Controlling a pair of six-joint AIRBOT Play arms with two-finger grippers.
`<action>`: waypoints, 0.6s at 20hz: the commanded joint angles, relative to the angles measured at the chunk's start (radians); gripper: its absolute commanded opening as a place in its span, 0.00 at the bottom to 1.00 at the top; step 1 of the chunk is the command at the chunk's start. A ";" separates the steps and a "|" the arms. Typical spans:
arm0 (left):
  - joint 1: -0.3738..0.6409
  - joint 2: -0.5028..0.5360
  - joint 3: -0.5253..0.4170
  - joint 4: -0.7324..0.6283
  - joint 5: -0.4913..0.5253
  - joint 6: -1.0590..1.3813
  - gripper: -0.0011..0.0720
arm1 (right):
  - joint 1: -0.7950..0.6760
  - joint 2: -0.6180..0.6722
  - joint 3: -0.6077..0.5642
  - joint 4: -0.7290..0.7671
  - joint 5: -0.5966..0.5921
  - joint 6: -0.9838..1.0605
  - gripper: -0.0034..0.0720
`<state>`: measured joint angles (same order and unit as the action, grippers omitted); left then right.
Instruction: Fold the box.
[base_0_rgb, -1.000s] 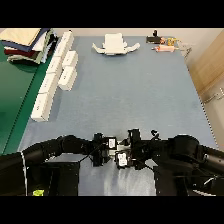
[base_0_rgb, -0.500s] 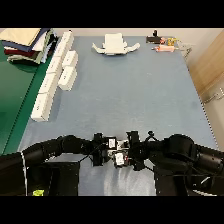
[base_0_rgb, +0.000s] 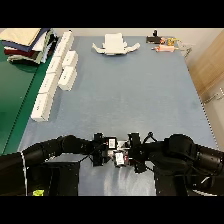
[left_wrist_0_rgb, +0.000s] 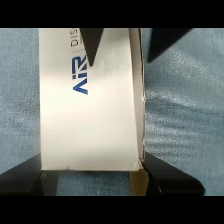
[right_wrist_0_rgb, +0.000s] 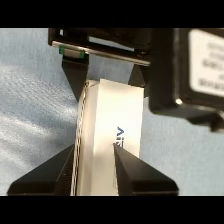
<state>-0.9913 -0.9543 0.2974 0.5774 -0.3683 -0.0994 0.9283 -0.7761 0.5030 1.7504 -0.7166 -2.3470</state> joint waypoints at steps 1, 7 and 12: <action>0.000 0.000 0.000 -0.002 0.000 -0.002 0.64 | 0.000 0.014 0.001 0.011 0.004 0.021 0.56; 0.001 0.000 0.000 -0.002 0.000 -0.002 0.64 | 0.000 0.145 0.000 -0.037 -0.075 0.336 0.20; 0.000 0.000 0.000 -0.002 0.000 -0.002 0.64 | 0.000 0.200 -0.091 -0.043 0.097 0.684 0.05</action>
<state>-0.9913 -0.9543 0.2974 0.5755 -0.3687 -0.1009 0.9279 -0.6094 0.4618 1.7180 -0.7353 -1.9034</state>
